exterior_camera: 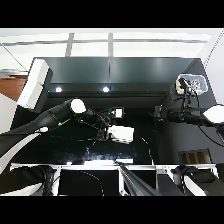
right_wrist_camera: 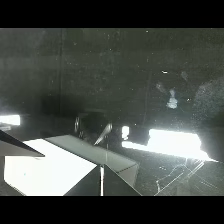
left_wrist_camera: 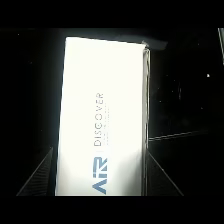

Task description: Fold the box and place the chain.

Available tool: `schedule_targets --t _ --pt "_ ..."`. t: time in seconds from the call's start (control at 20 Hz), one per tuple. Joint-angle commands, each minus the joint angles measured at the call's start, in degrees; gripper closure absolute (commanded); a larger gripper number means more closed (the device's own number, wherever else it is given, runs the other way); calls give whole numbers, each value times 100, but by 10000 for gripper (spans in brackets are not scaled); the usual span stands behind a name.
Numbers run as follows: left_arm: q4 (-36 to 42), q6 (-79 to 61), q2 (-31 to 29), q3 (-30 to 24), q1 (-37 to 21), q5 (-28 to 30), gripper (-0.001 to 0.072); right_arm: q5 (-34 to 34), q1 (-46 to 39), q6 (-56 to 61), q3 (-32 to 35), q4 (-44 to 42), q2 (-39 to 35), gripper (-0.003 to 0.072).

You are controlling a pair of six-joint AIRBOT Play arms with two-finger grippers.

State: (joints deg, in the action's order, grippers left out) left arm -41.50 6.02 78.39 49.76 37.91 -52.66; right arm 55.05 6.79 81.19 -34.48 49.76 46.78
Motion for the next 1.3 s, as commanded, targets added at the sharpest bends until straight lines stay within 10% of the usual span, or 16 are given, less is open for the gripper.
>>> schedule_targets --t 0.0,1.25 --pt "0 46 17 2 4 -31 -1 2 0 0 0 0 -2 659" --pt "-155 345 -28 203 -7 -402 -4 28 0 0 0 -4 -2 659"
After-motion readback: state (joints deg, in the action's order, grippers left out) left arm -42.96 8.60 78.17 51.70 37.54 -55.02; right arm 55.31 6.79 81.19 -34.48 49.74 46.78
